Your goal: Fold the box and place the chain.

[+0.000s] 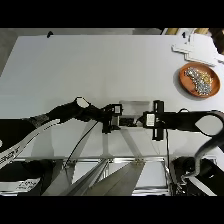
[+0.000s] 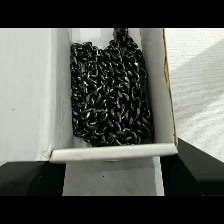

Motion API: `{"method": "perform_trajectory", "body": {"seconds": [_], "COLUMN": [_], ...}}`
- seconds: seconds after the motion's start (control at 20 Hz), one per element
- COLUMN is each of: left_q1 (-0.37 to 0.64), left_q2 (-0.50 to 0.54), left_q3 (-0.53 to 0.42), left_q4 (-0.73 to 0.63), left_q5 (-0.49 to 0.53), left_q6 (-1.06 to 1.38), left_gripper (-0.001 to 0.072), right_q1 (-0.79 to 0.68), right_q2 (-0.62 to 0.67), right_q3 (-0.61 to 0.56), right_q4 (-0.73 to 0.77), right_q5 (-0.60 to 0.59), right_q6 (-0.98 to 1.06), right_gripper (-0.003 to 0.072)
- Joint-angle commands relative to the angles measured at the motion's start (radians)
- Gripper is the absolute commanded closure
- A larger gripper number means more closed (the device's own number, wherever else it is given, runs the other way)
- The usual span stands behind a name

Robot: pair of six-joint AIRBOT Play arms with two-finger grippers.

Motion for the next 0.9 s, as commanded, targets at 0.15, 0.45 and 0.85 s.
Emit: {"method": "perform_trajectory", "body": {"seconds": [0.15,0.45,0.85], "left_q1": [0.0,0.0,0.0], "left_q2": [0.0,0.0,0.0], "left_q3": [0.001,0.001,0.001], "left_q4": [0.0,0.0,0.0], "left_q5": [0.0,0.0,0.0], "left_q6": [0.0,0.0,0.0], "left_gripper": [0.0399,0.0399,0.0399], "right_q1": [0.015,-0.275,-0.431], "right_q2": [-0.128,-0.066,-0.248], "right_q3": [0.002,0.002,0.0], "right_q4": [-0.003,-0.039,-0.115], "right_q5": [-0.042,0.039,0.009], "right_q6": [0.034,-0.006,-0.29], "right_gripper": [0.0403,0.0407,0.0409]}}
